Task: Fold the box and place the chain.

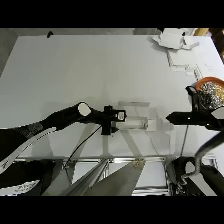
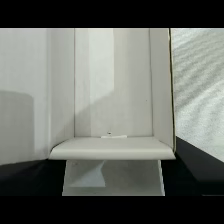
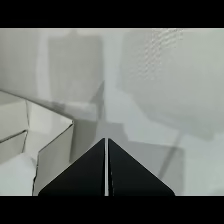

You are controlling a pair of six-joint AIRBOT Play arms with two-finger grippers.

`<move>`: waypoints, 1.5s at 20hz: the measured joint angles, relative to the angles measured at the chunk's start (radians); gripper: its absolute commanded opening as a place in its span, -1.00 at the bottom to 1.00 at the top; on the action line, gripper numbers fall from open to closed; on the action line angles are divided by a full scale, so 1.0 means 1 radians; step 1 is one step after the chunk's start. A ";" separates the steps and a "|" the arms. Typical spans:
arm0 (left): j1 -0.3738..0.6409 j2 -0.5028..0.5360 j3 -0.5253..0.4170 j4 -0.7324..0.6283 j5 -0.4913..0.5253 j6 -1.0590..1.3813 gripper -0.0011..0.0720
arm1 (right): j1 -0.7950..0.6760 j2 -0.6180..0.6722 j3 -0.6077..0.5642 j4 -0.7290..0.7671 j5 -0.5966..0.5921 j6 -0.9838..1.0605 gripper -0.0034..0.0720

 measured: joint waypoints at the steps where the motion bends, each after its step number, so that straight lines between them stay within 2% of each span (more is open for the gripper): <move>1: 0.000 0.000 0.000 0.000 0.000 0.000 -0.28 | -0.002 -0.027 -0.012 0.020 0.000 0.008 -0.87; 11: 0.000 0.000 0.000 0.000 0.000 0.000 -0.28 | -0.006 -0.098 -0.086 0.134 0.027 0.028 -0.87; 19: 0.000 0.000 0.000 0.000 0.000 0.000 -0.28 | -0.006 -0.043 -0.108 0.289 0.100 -0.052 -0.85; 21: 0.000 0.000 0.000 0.000 0.000 0.000 -0.28 | 0.000 -0.007 -0.108 0.313 0.127 -0.066 -0.58; 23: 0.000 0.000 0.000 0.000 0.000 0.000 -0.28 | 0.025 0.022 -0.108 0.325 0.153 -0.071 -0.15; 24: 0.000 0.000 0.000 0.000 0.000 0.000 -0.28 | 0.043 0.032 -0.108 0.329 0.159 -0.073 -0.01; 30: 0.000 0.000 0.000 0.000 0.000 0.000 -0.28 | 0.179 0.054 -0.108 0.336 0.111 -0.069 0.00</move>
